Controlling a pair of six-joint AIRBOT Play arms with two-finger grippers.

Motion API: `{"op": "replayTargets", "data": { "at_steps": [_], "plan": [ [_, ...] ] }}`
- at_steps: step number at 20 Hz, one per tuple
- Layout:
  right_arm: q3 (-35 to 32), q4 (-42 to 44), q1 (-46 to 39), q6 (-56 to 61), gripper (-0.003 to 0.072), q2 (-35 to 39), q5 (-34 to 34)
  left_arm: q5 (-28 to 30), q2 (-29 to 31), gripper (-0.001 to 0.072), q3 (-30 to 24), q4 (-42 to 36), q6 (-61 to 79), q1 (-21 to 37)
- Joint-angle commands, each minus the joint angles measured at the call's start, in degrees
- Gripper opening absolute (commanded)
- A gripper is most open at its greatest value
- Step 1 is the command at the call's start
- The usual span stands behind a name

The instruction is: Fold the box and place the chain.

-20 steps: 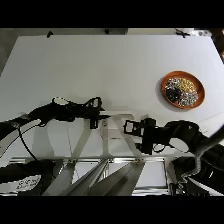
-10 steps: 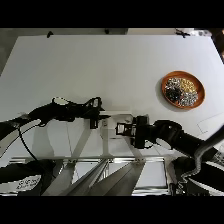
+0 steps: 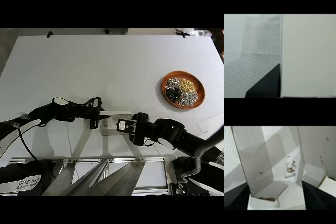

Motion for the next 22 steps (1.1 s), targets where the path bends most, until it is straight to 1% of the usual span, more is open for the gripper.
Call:
{"op": "replayTargets", "data": {
  "at_steps": [1, 3, 7, 12, 14, 18, 20, 22],
  "plan": [
    [0.07, 1.22, -2.45, 0.00, 0.0695, 0.63, -0.24, 0.00, -0.02, 0.0010, 0.00, 0.02, 0.00, -0.02],
    [0.55, 1.64, -2.95, -1.25, 0.0695, 0.63, -0.15, 0.00, -0.02, 0.0010, 0.00, 0.02, 0.02, -0.02],
    [1.70, 6.58, -4.07, -9.09, 0.0696, 0.66, -0.17, 0.00, -0.02, 0.0010, 0.00, 0.02, 0.02, -0.02],
    [2.16, 7.65, -7.45, -10.14, 0.0696, 0.66, -0.17, 0.00, -0.02, 0.0010, 0.00, 0.02, 0.00, -0.02],
    [2.25, 10.71, -8.17, -14.93, 0.0696, 0.66, -0.17, 0.00, -0.02, 0.0010, 0.00, 0.02, 0.02, -0.02],
    [2.25, 19.63, -9.14, -27.78, 0.0697, 0.48, -0.11, 0.00, -0.02, 0.0010, 0.00, 0.02, 0.02, -0.02],
    [2.34, 22.16, -11.17, -28.74, 0.0696, 0.48, 0.28, 0.00, -0.02, 0.0010, 0.00, 0.02, 0.02, -0.02],
    [2.56, 22.38, -13.00, -28.76, 0.0696, 0.44, 0.66, 0.00, -0.02, 0.0010, 0.00, 0.02, 0.02, -0.02]
  ]
}}
